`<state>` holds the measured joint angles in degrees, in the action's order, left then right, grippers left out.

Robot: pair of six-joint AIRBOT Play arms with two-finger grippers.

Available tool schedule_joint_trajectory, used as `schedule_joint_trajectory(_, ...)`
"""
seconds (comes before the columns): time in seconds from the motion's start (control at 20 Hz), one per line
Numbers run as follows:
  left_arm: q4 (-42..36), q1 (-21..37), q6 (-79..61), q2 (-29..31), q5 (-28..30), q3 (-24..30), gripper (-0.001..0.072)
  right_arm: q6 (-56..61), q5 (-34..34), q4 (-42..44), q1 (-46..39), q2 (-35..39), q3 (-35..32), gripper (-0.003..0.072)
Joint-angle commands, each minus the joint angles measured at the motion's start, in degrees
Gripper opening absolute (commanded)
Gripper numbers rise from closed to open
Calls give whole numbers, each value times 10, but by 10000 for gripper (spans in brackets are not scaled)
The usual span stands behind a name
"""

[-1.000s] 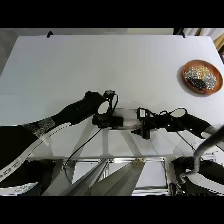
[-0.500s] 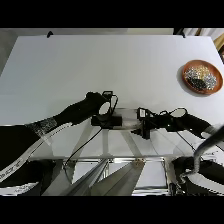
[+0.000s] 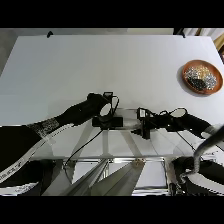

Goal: Fold the box and place the chain.

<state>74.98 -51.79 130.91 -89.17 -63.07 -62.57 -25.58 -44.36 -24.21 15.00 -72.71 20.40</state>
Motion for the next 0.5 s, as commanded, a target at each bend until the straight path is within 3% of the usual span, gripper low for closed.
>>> schedule_joint_trajectory(0.0, 9, -1, 30, 0, 7, 0, 112, 0, 0, 0, 0, 0, 0, 406)
schedule_joint_trajectory(0.05, 12, -2, 31, 0, 7, -1, 0, 0, 0, 0, 0, 0, 0, 406)
schedule_joint_trajectory(0.4, 19, -4, 31, 0, 7, -1, 12, 0, 0, 0, 0, 0, 0, 406)
schedule_joint_trajectory(0.45, 17, -4, 28, 1, 7, -1, 93, 0, 0, 0, 0, 0, 0, 406)
